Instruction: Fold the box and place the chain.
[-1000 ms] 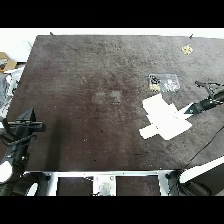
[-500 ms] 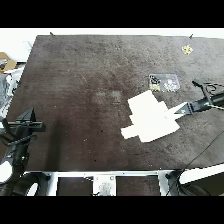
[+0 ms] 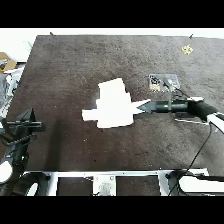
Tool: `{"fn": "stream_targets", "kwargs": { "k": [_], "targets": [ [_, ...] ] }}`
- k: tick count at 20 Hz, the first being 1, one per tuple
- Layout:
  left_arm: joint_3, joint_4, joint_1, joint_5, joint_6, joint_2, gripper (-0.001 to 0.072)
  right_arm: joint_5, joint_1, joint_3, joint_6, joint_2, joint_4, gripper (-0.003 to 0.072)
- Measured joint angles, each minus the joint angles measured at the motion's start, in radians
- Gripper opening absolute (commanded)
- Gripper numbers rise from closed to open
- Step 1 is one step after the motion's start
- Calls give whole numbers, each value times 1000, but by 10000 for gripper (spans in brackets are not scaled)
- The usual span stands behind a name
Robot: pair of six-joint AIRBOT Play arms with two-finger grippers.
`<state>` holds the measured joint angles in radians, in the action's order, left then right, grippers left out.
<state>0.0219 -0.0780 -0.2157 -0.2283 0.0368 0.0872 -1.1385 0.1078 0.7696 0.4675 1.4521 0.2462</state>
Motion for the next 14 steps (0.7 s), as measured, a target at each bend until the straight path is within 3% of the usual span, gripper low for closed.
{"fn": "stream_targets", "kwargs": {
  "k": [3,4,5,7,10,14],
  "targets": [
    [-1,0,0,21,2,0,14,243,-117,-18,-6,-10,-96,0],
    [-2,-1,0,41,5,0,230,313,-143,-21,-13,-11,-110,-1],
    [-3,-2,0,71,6,0,548,369,-163,-24,-33,-11,-122,-1],
    [-16,-11,0,140,14,1,473,440,-188,-26,-99,-12,-148,-1],
    [-63,-24,0,248,9,34,474,500,-206,-29,-190,-12,-172,-1],
    [-206,-28,-1,359,6,224,474,543,-214,-33,-253,-12,-191,-1]
  ]
}}
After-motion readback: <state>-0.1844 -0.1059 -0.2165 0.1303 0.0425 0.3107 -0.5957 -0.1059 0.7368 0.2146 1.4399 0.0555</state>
